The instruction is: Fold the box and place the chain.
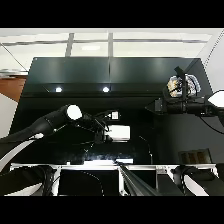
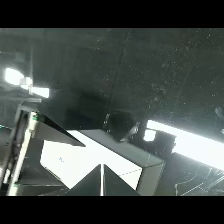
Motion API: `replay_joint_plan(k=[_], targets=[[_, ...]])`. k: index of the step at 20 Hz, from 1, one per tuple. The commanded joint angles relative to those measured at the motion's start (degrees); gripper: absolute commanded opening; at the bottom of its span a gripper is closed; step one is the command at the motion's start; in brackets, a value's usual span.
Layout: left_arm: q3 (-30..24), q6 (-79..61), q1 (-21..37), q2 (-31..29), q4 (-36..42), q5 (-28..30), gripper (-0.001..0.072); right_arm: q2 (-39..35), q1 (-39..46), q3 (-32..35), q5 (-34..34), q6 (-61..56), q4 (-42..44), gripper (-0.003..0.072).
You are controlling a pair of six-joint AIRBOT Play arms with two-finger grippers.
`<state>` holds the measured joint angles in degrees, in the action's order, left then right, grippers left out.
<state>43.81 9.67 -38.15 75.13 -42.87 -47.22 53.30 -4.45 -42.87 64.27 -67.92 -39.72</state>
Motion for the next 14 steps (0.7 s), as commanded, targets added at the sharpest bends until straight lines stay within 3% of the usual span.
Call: replay_joint_plan(k=[1, 2, 4, 5, 7, 8, 12, 14], targets=[[0.04, 0.61, -1.77, 2.36, -0.17, 3.23, 0.0708, -0.04, 0.04, -0.02, -0.04, -0.02, -0.02, 0.0029], [0.04, 1.20, -2.36, 2.67, -0.20, 4.09, 0.0706, -0.04, 0.04, -0.02, -0.04, 0.00, -0.02, 0.0029], [0.11, 3.30, -2.47, 2.62, -0.24, 4.90, 0.0633, -0.04, 0.04, -0.02, -0.15, 0.00, -0.02, 0.0029], [0.46, 6.01, -1.70, 2.49, -1.73, 4.92, 0.0537, -0.04, 0.04, -0.02, -0.31, 0.00, -0.02, 0.0029], [1.81, 12.09, 1.57, 2.03, -6.51, 4.13, 0.0518, -0.04, 0.04, -0.02, -0.31, 0.00, 0.00, 0.0028], [2.67, 13.86, 4.09, 1.66, -8.96, 3.23, 0.0467, -0.04, 0.04, -0.02, -0.37, -0.02, 0.02, 0.0029], [8.17, 21.03, 19.12, -0.09, -14.21, 3.10, 0.0461, -0.04, 0.04, -0.02, -0.94, -0.04, 0.07, 0.0029], [12.04, 26.40, 27.08, 0.68, -14.53, 5.92, 0.0461, -0.04, 0.04, -0.02, -1.14, -0.04, 0.24, 0.0029]])
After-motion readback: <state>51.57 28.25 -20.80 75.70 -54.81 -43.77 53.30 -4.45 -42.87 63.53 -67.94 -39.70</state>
